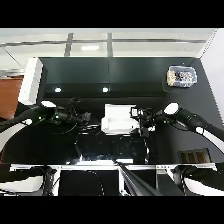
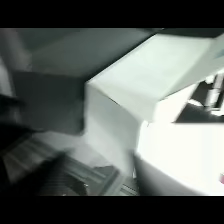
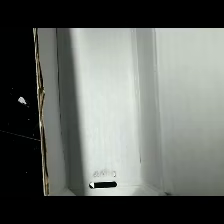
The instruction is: Fold the box and place the chain.
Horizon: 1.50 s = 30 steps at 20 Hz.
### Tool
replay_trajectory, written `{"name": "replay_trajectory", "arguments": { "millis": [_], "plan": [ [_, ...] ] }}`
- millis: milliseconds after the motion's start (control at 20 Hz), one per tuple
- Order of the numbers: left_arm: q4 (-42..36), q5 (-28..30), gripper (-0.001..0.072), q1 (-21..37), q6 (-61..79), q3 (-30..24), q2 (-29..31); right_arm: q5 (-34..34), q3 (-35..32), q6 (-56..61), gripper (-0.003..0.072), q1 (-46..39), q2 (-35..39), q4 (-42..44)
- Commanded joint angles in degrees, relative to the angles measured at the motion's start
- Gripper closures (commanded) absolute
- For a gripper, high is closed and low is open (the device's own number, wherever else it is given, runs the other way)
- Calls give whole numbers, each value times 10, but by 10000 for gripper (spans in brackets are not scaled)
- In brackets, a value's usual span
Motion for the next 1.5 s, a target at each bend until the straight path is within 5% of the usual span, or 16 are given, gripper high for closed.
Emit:
{"name": "replay_trajectory", "arguments": {
  "millis": [0, 250, 550, 800, 1450],
  "plan": [
    [-12, -38, 115, -4, 9, 33, -1, 0, 0, 0, 555, 0, 0, 0],
    [23, -33, 134, -65, -16, 65, -1, 0, 0, 0, 555, 0, 0, 0],
    [174, -17, 254, -126, -172, 151, -1, 0, 0, 0, 555, 0, 0, 0],
    [309, -9, 255, -172, -297, 207, -1, 0, 0, 0, 555, 0, 0, 0],
    [322, 21, 305, -198, -376, 209, -1, 0, 0, 0, 555, 0, 0, 0]
  ]
}}
